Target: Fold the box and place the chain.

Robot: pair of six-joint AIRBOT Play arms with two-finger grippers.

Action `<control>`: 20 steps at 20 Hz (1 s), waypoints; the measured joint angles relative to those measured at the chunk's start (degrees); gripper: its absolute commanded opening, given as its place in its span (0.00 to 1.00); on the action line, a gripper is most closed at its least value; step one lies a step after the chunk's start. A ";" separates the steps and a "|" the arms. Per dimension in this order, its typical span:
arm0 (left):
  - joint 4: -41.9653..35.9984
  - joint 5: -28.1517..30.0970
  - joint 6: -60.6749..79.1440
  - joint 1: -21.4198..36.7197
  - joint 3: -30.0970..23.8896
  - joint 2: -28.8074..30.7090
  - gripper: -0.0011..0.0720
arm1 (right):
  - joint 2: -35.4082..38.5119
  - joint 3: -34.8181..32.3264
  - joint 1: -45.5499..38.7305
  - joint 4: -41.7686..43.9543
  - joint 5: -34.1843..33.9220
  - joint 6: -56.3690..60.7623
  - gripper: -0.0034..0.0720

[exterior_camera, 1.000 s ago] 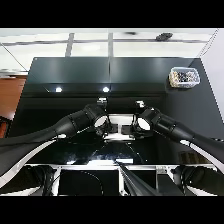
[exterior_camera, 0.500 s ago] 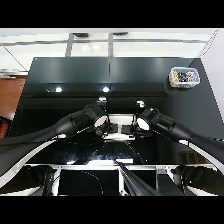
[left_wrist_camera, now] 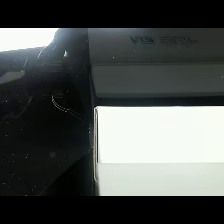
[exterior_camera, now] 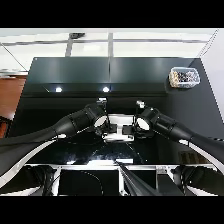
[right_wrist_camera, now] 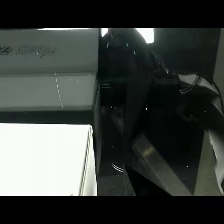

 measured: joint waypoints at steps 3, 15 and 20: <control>-0.02 0.04 -0.02 0.00 0.00 0.00 0.05 | 0.00 0.90 0.00 0.72 -0.11 -0.72 0.46; -0.11 -0.94 -0.13 0.00 0.02 0.02 0.05 | -0.42 2.99 0.00 -0.09 0.79 -1.92 0.06; -0.17 -1.27 -0.13 0.00 0.00 0.00 0.05 | -0.46 3.02 -0.02 0.11 0.44 -1.97 0.65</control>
